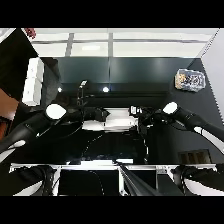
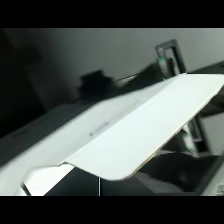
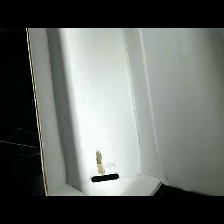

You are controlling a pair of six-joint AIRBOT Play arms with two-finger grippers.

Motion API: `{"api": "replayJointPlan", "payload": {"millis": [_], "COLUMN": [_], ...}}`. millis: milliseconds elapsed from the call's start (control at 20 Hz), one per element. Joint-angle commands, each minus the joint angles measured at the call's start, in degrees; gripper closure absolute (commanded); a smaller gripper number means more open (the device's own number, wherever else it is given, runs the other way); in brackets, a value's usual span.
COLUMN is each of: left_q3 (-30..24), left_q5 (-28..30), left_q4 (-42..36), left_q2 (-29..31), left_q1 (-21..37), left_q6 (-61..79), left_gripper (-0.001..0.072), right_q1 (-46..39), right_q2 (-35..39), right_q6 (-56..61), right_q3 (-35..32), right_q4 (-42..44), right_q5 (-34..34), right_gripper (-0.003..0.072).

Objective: Fold the box and place the chain.

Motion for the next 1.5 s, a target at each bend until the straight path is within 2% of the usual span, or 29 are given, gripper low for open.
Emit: {"api": "replayJointPlan", "payload": {"millis": [0,100,250,300,550,750,900,1000,1150,1250,1350,1450], "left_q3": [5.2,7.4,11.2,11.8,13.3,17.6,19.3,19.3,18.8,14.7,8.9,4.2], "left_q5": [0.1,-1.4,-12.0,-13.1,-14.8,-15.0,-16.5,-17.1,-21.0,-21.9,-24.0,-32.5], "left_q4": [6.6,9.0,14.4,15.9,16.4,20.5,20.8,23.5,33.0,34.2,30.1,19.7], "left_q2": [-5.4,-7.2,-11.8,-13.4,-18.1,-17.1,-16.8,-15.0,-8.6,-2.7,2.1,2.7], "left_q1": [1.3,2.8,4.9,4.9,4.4,4.4,4.7,5.7,9.2,13.5,19.0,23.9], "left_q6": [1.0,1.0,1.0,1.1,1.3,1.1,1.1,0.7,-5.1,-3.6,4.9,25.4], "left_gripper": [0.0689,0.0688,0.0688,0.0688,0.0688,0.0688,0.0688,0.0689,0.0689,0.0688,0.0684,0.0684], "right_q1": [0.0,0.0,0.0,0.0,0.0,0.0,0.0,0.0,0.0,0.0,0.0,0.0], "right_q2": [0.0,0.0,0.0,0.0,0.0,0.0,0.0,0.0,0.0,0.0,0.0,0.0], "right_q6": [0.0,0.0,0.0,0.0,0.0,0.0,0.0,0.0,0.0,0.0,0.0,0.0], "right_q3": [0.0,0.0,0.0,0.0,0.0,0.0,0.0,0.0,0.0,0.0,0.0,0.0], "right_q4": [0.0,0.0,0.0,0.0,0.0,0.0,0.0,0.0,0.0,0.0,0.0,0.0], "right_q5": [0.0,0.0,0.0,0.0,0.0,0.0,0.0,0.0,0.0,0.0,0.0,0.0], "right_gripper": [0.0390,0.0389,0.0389,0.0389,0.0389,0.0390,0.0389,0.0389,0.0389,0.0389,0.0389,0.0389]}}
